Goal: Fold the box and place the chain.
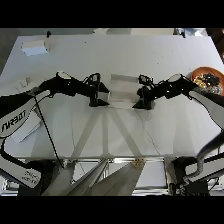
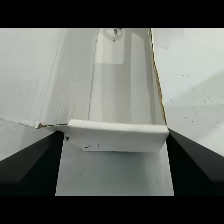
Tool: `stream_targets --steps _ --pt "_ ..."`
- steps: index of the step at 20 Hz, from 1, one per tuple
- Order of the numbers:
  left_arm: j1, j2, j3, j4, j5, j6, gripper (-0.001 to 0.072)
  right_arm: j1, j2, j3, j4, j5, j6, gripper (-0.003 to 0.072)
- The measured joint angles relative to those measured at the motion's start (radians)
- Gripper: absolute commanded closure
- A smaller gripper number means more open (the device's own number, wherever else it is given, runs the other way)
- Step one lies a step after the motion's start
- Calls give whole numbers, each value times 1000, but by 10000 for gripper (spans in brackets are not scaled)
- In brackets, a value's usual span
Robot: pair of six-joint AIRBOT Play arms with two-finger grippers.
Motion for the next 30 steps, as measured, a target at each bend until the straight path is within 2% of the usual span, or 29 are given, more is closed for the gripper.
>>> stream_targets --steps 4,6,14,23,28,30 --pt "-24 0 0 -2 19 -3 15 0 0 0 -2 2 0 394" --pt "-32 0 0 -4 24 -3 82 0 0 0 -2 1 -1 394" --pt "-12 0 0 5 2 -38 72 2 0 0 3 -3 -5 394" --pt "24 -1 0 93 -35 -144 75 0 0 0 2 -3 0 394" --pt "37 0 0 125 -62 -158 44 0 0 0 2 -3 -1 394" --pt "40 0 0 125 -61 -153 5 0 0 0 2 -3 -1 394"
